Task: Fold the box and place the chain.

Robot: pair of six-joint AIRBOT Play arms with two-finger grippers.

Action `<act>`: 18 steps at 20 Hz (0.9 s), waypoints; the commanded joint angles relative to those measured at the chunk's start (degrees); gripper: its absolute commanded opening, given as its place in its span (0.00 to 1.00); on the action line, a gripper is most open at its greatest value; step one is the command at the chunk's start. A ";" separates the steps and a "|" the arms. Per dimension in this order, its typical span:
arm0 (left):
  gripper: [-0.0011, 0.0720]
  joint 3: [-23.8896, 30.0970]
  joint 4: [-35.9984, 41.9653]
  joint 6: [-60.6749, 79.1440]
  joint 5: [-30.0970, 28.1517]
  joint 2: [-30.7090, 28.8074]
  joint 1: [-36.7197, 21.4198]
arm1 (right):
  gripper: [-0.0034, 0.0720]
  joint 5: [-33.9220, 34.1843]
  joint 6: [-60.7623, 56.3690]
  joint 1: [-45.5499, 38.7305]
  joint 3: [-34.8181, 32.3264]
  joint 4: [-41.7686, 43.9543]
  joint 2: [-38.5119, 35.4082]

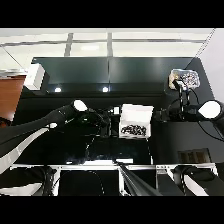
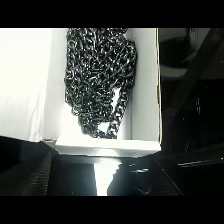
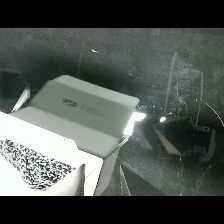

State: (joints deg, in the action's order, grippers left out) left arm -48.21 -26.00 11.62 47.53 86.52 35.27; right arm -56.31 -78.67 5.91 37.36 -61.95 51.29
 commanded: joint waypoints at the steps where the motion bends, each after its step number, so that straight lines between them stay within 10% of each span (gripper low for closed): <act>1: 0.98 -0.07 1.22 -0.07 -0.22 0.04 0.04 | 0.40 0.02 -0.17 0.04 -0.02 0.00 -0.04; 12: 0.97 -0.07 2.29 -0.57 -2.38 0.09 1.05 | 0.40 0.00 -0.24 0.04 -0.02 0.02 -0.04; 15: 0.55 -0.07 2.27 -0.57 -2.32 0.09 1.05 | 0.40 0.00 -0.37 0.04 -0.02 0.02 -0.04; 18: 0.49 -0.07 2.27 -0.57 -2.32 0.09 1.05 | 0.40 0.00 -0.37 0.04 -0.02 0.00 -0.04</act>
State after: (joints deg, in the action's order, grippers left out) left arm -48.21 -23.70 11.14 45.39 86.59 36.27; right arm -56.29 -78.94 5.91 37.36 -61.93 51.29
